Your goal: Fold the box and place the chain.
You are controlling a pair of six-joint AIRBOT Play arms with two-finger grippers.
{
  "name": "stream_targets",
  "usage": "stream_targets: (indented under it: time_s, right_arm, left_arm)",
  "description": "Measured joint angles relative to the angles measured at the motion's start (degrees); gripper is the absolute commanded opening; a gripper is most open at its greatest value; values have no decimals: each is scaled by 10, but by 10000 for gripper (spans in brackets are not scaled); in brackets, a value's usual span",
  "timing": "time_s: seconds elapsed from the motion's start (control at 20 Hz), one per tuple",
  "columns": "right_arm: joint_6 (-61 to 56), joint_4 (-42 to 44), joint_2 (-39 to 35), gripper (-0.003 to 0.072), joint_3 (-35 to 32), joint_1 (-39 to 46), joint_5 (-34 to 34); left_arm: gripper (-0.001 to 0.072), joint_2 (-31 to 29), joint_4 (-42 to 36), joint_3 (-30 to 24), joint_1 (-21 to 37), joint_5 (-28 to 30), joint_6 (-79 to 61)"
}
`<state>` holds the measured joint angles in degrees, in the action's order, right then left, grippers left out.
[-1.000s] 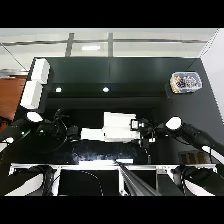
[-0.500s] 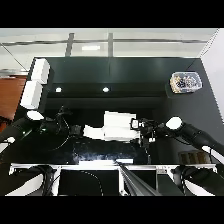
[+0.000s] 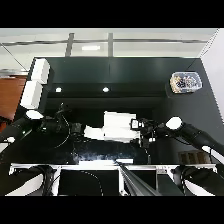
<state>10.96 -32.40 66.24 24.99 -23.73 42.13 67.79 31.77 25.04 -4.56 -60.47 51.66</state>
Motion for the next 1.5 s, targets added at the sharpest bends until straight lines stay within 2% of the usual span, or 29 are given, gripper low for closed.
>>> stream_targets:
  time_s: [0.3,0.55,1.0,1.3,1.35,1.4,1.5]
  right_arm:
    - [0,0,0,442,0,0,0]
    - [0,0,0,442,0,0,0]
    - [0,0,0,442,0,0,0]
    - [0,0,0,442,0,0,0]
    - [0,0,0,442,0,0,0]
    - [0,0,0,442,0,0,0]
    - [0,0,0,442,0,0,0]
  left_arm:
    - [24,3,44,0,-21,35,44]
    - [25,4,43,0,-41,54,65]
    - [25,35,20,6,-66,44,48]
    - [30,39,8,38,-81,26,20]
    - [97,39,8,45,-81,19,16]
    - [254,39,8,52,-82,13,13]
    - [700,37,10,64,-82,7,10]
